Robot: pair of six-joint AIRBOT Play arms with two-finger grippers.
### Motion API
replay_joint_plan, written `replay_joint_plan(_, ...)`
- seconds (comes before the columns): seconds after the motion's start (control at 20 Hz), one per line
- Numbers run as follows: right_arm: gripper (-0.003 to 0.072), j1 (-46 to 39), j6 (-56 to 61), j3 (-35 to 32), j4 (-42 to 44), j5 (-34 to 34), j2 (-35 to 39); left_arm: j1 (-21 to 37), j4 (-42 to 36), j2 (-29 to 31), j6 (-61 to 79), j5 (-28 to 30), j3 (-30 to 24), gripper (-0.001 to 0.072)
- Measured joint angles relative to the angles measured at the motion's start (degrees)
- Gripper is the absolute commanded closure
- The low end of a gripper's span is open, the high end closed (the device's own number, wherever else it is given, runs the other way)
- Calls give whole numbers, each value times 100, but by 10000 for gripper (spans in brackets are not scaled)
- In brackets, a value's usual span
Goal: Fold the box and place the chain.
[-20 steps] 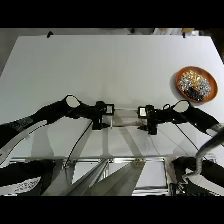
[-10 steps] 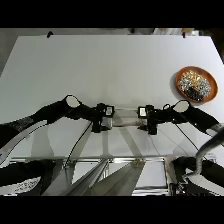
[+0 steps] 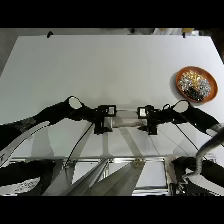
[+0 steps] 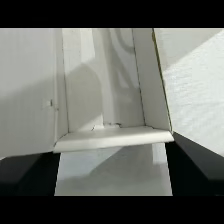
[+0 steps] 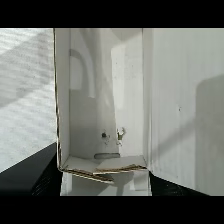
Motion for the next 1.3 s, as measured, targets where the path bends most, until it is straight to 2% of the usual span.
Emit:
replay_joint_plan(0.45, 275, 0, 2, 0, 4, -17, 0, -114, -317, -142, -26, 254, -2, 20)
replay_joint_plan(0.5, 275, 0, 2, 0, 4, -20, 0, -116, -328, -146, -26, 262, -2, 70)
replay_joint_plan(0.55, 275, 0, 2, 0, 4, -17, 0, -116, -339, -151, -28, 278, -2, 209)
replay_joint_plan(0.6, 275, 0, 17, 0, 4, -15, 0, -116, -358, -151, -28, 295, 0, 303)
replay_joint_plan(0.65, 275, -2, 15, 0, 4, -13, 0, -118, -358, -151, -28, 302, 0, 343)
replay_joint_plan(1.3, 275, -2, 4, 0, 4, -13, 0, -118, -339, -153, -35, 299, 0, 348)
